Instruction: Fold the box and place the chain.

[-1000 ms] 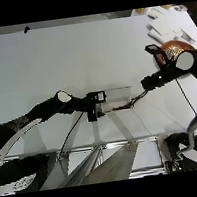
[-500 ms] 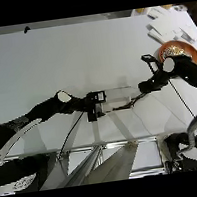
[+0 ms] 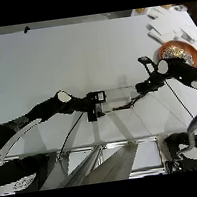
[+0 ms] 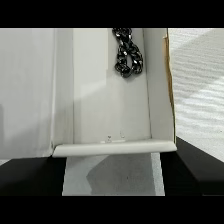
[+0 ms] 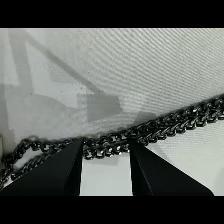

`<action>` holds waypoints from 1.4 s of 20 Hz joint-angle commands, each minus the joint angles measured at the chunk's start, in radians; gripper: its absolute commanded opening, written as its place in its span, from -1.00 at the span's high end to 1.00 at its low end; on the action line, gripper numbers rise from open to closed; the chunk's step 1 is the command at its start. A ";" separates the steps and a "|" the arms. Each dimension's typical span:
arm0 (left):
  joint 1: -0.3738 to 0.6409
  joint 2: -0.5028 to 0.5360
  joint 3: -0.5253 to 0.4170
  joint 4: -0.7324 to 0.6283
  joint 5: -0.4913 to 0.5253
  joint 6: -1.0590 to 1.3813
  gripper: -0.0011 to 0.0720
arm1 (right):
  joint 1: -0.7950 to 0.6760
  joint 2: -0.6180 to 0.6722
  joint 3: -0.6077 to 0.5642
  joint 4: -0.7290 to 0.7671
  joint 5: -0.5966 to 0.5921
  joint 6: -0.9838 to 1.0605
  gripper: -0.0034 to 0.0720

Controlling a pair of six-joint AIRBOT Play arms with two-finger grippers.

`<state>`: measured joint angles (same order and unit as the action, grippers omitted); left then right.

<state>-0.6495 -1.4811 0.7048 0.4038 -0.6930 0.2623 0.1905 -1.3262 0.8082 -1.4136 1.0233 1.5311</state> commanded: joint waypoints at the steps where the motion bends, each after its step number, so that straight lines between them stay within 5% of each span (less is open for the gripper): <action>1: 0.000 0.001 0.000 0.000 0.000 0.000 0.09 | 0.002 -0.029 0.000 0.000 -0.003 0.010 0.07; 3: 0.000 0.001 0.000 0.000 0.000 0.000 0.09 | 0.002 -0.042 0.000 0.000 0.000 0.011 0.24; 6: 0.000 0.001 0.000 0.000 0.000 0.000 0.09 | 0.002 -0.043 -0.002 0.002 0.012 0.010 0.85; 7: 0.000 0.001 0.000 0.000 0.000 0.000 0.09 | 0.002 -0.034 -0.002 0.003 0.019 0.010 0.87; 17: 0.000 0.001 0.000 0.000 0.000 0.000 0.09 | 0.001 0.200 -0.002 -0.010 0.035 0.006 0.87; 18: 0.000 0.001 0.000 0.000 0.000 0.000 0.09 | 0.000 0.198 -0.002 -0.018 0.033 0.006 0.86; 20: 0.000 0.001 0.000 0.000 0.000 0.000 0.09 | 0.000 0.178 -0.003 -0.023 0.022 0.019 0.30; 28: 0.000 0.001 0.000 0.000 0.000 0.000 0.09 | 0.001 0.038 -0.005 -0.021 0.018 0.044 0.28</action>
<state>-0.6495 -1.4811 0.7048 0.4038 -0.6930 0.2623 0.1917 -1.2499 0.8028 -1.4338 1.0443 1.5711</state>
